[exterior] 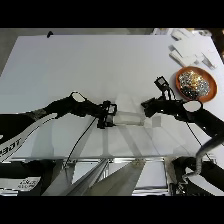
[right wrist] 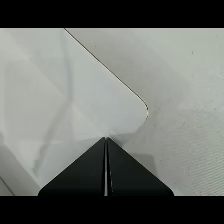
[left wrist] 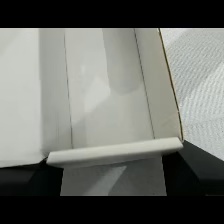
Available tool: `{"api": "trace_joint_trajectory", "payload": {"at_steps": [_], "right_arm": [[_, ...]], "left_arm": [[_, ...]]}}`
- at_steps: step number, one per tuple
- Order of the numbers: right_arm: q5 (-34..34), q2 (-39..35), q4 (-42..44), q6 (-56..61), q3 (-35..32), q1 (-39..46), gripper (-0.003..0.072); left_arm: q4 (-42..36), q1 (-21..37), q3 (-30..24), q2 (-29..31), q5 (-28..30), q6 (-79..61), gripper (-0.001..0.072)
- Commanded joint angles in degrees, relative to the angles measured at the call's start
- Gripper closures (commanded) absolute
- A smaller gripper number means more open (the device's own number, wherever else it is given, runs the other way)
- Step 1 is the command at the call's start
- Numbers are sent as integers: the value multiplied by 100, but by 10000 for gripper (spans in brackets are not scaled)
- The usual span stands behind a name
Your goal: Fold the box and place the chain.
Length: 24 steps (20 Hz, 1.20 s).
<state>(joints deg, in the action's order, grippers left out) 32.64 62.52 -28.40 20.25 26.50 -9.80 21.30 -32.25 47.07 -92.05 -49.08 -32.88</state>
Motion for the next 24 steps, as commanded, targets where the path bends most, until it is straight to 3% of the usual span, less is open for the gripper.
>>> {"api": "trace_joint_trajectory", "payload": {"at_steps": [1,9,12,16,19,22,23,24], "right_arm": [[162,46,-2,251,66,0,672],[1211,-1252,-372,691,507,-2,672],[1934,-1797,-1561,686,507,-2,672],[3121,-1906,-3187,656,505,-2,672],[3115,-1888,-4022,-37,503,-2,672],[3071,-1665,-3908,-1167,492,-2,670],[3034,-1523,-3869,-1451,492,-17,638],[2911,-1353,-3770,-1663,492,-57,552]], "left_arm": [[13,2,4,0,-2,-9,638],[13,2,4,0,-2,-9,638],[13,2,4,0,-2,-9,638],[13,2,4,0,-2,-9,638],[13,2,4,0,-2,-9,638],[13,2,4,0,-2,-9,638],[15,2,4,0,-4,-9,638],[13,2,4,0,-2,-9,638]]}}
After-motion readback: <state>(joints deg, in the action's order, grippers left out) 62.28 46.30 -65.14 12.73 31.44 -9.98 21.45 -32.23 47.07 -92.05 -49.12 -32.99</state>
